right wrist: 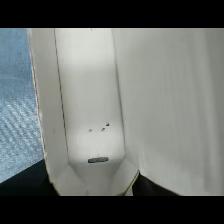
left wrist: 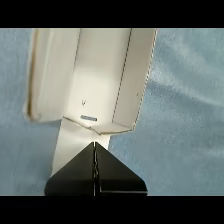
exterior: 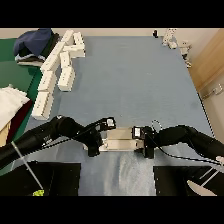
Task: Fold the box.
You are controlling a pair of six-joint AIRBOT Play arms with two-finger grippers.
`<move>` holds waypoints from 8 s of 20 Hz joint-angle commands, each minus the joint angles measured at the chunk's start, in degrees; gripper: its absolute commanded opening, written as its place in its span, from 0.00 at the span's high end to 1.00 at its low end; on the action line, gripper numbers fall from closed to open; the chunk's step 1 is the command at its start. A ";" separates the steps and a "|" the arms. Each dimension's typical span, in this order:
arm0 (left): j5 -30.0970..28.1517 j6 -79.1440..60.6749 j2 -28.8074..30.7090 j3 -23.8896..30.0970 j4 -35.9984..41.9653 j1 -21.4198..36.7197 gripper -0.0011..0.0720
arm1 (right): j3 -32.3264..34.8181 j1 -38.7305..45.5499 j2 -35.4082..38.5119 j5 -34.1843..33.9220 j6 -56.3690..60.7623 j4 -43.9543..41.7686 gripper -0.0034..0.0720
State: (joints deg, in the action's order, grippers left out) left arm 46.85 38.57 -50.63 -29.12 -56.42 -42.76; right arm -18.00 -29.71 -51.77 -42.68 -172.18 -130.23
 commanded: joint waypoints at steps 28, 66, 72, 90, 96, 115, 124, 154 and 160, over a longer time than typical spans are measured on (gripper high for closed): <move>4.57 27.36 0.96 12.59 23.98 21.07 0.97 | 0.00 -0.04 0.00 0.02 0.02 0.00 0.27; -2.49 80.43 -3.39 -4.35 -6.10 -4.50 0.36 | 0.00 -0.04 0.00 0.02 0.02 -0.02 0.27; 5.20 96.76 -11.76 -13.09 -16.39 -12.57 0.36 | 0.00 -0.02 0.00 0.02 0.02 0.00 0.27; 18.14 114.40 -28.39 -28.13 -32.81 -23.06 0.60 | -0.02 -0.04 0.00 0.04 0.02 -0.02 0.27; 18.32 117.50 -29.05 -28.13 -34.05 -23.96 0.97 | 0.00 -0.04 0.00 0.02 0.02 0.00 0.27; 19.52 115.32 -25.83 -29.92 -33.40 -24.04 0.33 | 0.00 -0.02 0.00 0.02 0.02 0.00 0.27; 38.40 108.96 -9.49 -30.27 -33.86 -24.17 0.97 | 0.00 -0.04 0.00 0.04 0.02 0.00 0.27; -8.37 -39.41 4.46 10.34 21.16 8.68 0.05 | 0.00 -0.02 0.00 0.02 0.02 0.00 0.27; -13.79 -45.70 -3.37 10.32 29.40 4.44 0.05 | 0.00 -0.04 0.00 0.04 0.02 0.00 0.27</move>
State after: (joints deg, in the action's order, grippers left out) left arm 36.84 -3.07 -50.89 -19.09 -31.97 -36.69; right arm -18.00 -29.71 -51.77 -42.68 -172.16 -130.23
